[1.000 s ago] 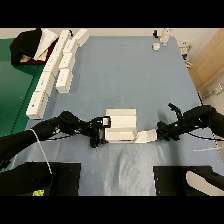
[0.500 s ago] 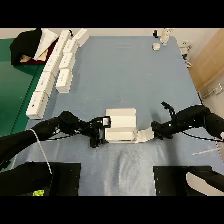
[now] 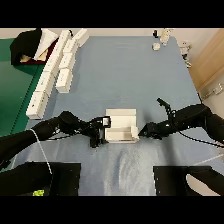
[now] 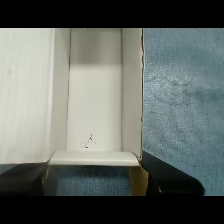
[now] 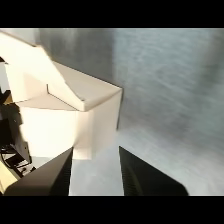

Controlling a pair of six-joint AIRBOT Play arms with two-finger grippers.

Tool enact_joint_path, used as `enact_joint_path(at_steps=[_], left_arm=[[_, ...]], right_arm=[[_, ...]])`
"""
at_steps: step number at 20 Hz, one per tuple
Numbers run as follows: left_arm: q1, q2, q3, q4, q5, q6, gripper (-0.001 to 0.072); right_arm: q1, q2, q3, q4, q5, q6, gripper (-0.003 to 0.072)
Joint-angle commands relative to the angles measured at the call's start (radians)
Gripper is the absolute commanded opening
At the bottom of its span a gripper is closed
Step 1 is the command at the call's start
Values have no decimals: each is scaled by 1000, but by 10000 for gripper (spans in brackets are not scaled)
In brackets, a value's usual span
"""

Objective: Fold the box.

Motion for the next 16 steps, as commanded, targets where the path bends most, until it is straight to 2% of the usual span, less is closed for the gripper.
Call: enact_joint_path(at_steps=[1, 6, 9, 13, 16], left_arm=[[0, 0, 1, 0, 0, 0, 471], [0, 0, 1, 0, 0, 0, 471], [0, 0, 1, 0, 0, 0, 471], [0, 0, 1, 0, 0, 0, 471], [0, 0, 1, 0, 0, 0, 471]], right_arm=[[99, 7, 26, 0, 72, 20, 468], [206, -3, 59, -116, 207, 229, 451], [320, -48, 125, -297, 230, 426, 450], [519, -140, 272, -654, 170, 855, 425], [654, -220, 396, -855, 26, 1102, 424]])
